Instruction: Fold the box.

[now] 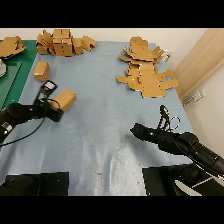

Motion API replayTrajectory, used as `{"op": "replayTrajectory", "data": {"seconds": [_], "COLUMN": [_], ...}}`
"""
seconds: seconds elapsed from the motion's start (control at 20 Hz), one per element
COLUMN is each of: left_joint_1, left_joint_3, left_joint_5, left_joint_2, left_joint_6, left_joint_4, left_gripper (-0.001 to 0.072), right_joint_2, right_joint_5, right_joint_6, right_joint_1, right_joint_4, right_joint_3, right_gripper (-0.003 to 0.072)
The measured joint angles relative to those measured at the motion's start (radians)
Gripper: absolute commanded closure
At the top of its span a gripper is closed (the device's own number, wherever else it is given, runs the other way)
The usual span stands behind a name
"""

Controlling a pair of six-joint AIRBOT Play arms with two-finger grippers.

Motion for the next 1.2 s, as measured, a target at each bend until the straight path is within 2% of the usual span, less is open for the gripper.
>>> {"op": "replayTrajectory", "data": {"seconds": [0.15,0.3,0.55,0.9,1.15,1.2], "left_joint_1": [0.156,0.23,0.279,0.31,0.312,0.313], "left_joint_3": [0.0,0.017,0.129,0.39,0.512,0.525], "left_joint_5": [0.015,0.026,0.036,0.016,-0.007,-0.01], "left_joint_2": [-0.012,-0.062,-0.2,-0.435,-0.562,-0.579], "left_joint_6": [-0.039,-0.055,-0.102,-0.241,-0.29,-0.294], "left_joint_4": [0.041,0.056,0.068,0.066,0.064,0.063], "left_gripper": [0.0354,0.0354,0.0354,0.0354,0.0352,0.0255], "right_joint_2": [0.0,0.0,0.0,0.0,0.0,0.0], "right_joint_5": [0.003,0.005,0.007,0.008,0.026,0.031], "right_joint_6": [0.0,0.0,0.0,0.001,0.008,0.009], "right_joint_1": [-0.004,-0.005,-0.005,-0.005,-0.005,-0.005], "right_joint_4": [0.0,0.0,0.008,0.023,0.034,0.035], "right_joint_3": [0.0,0.0,0.0,0.0,0.0,0.0], "right_gripper": [0.068,0.0681,0.068,0.068,0.068,0.068]}}
